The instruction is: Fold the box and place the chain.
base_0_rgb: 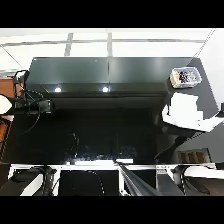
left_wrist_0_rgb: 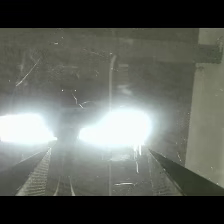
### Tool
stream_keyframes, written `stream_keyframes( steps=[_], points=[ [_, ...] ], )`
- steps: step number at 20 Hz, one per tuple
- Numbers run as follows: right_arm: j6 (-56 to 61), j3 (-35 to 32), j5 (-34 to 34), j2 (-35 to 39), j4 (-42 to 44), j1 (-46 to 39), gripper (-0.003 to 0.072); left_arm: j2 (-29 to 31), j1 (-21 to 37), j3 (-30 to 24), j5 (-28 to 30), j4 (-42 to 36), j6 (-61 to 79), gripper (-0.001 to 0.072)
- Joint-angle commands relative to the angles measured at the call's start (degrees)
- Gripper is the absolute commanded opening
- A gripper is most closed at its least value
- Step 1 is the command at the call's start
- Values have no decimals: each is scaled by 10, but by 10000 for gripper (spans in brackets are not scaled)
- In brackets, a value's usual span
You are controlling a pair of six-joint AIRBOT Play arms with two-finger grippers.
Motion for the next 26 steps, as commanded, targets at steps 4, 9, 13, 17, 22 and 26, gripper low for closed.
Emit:
stream_keyframes(
  steps=[4,9,13,17,22,26],
  points=[
    [-65,-143,-23,129,245,5,18,0,0,0,21,10,1,711],
    [-180,-318,-54,241,528,70,17,-3,0,0,40,6,1,711],
    [-276,-445,-200,304,665,233,17,-29,-1,0,51,-117,38,710],
    [-417,-507,-408,309,836,441,17,-106,-1,0,50,-419,220,711],
    [-418,-510,-555,309,821,607,18,-215,-32,17,81,-572,391,711],
    [-417,-510,-573,309,821,623,18,-302,-62,71,68,-562,404,693]
  ],
)
